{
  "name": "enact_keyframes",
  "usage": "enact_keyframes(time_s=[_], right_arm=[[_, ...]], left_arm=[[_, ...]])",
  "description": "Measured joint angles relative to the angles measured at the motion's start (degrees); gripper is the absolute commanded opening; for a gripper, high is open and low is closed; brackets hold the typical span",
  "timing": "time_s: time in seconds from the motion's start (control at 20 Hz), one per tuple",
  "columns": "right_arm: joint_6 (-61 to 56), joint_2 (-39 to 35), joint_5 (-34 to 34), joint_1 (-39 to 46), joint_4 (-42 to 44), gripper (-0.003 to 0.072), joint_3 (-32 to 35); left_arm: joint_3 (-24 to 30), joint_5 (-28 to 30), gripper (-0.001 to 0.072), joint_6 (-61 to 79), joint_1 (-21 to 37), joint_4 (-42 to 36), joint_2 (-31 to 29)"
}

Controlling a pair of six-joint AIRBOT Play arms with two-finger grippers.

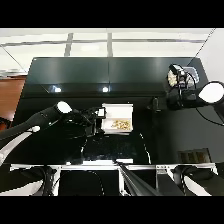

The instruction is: Fold the box and place the chain.

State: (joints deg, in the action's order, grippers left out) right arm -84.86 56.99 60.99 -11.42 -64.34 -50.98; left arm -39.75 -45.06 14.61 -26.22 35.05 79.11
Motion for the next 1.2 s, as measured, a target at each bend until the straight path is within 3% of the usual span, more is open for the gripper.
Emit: enact_keyframes(time_s=[0.3,0.55,0.85,1.2], right_arm=[[2.5,7.8,-15.6,-1.6,11.3,0.0706,0.6],[18.2,14.7,-19.6,-5.4,23.1,0.0706,0.6],[42.6,16.0,-8.8,-6.7,25.1,0.0706,-2.7],[58.3,15.9,1.8,-8.2,20.4,0.0706,-4.9]], left_arm=[[0.0,0.5,0.0355,0.0,0.0,0.0,0.0],[0.0,0.5,0.0355,-0.1,0.0,0.0,0.0],[0.0,0.5,0.0355,-0.1,-0.1,0.0,0.0],[0.0,0.7,0.0355,-0.2,-0.6,0.4,0.0]])
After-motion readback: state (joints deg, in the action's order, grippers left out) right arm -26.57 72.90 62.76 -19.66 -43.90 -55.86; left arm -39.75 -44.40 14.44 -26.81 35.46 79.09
